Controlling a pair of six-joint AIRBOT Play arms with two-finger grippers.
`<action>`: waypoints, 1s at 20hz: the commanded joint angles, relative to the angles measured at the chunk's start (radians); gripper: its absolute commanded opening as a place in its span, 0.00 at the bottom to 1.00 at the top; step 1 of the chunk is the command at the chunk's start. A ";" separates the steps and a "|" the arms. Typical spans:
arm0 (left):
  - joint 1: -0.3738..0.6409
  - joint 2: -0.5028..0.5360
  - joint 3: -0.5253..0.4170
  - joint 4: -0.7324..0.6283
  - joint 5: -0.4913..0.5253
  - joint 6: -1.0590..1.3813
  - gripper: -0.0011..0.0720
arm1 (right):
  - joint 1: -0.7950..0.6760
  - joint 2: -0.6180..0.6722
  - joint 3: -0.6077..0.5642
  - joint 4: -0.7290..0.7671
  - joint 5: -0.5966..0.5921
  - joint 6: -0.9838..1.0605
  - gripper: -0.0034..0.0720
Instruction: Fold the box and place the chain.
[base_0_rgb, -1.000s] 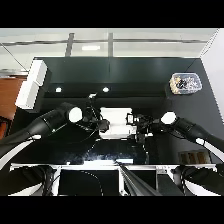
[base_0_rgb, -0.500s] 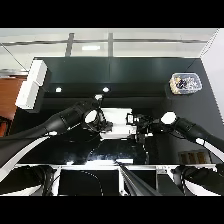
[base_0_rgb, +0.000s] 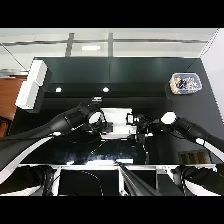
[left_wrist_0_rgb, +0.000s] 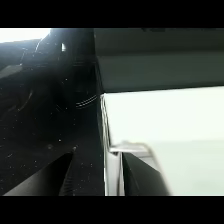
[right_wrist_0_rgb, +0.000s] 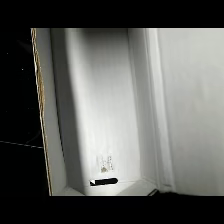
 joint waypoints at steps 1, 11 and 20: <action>-0.004 -0.008 0.005 0.008 0.031 -0.047 0.46 | 0.000 -0.001 0.000 0.000 0.000 0.000 0.60; -0.003 -0.055 0.026 -0.009 0.055 -0.046 0.22 | 0.000 -0.001 0.000 0.000 0.000 0.000 0.60; -0.003 -0.061 0.050 -0.001 0.053 -0.046 0.05 | 0.000 -0.001 0.000 0.000 0.000 0.000 0.60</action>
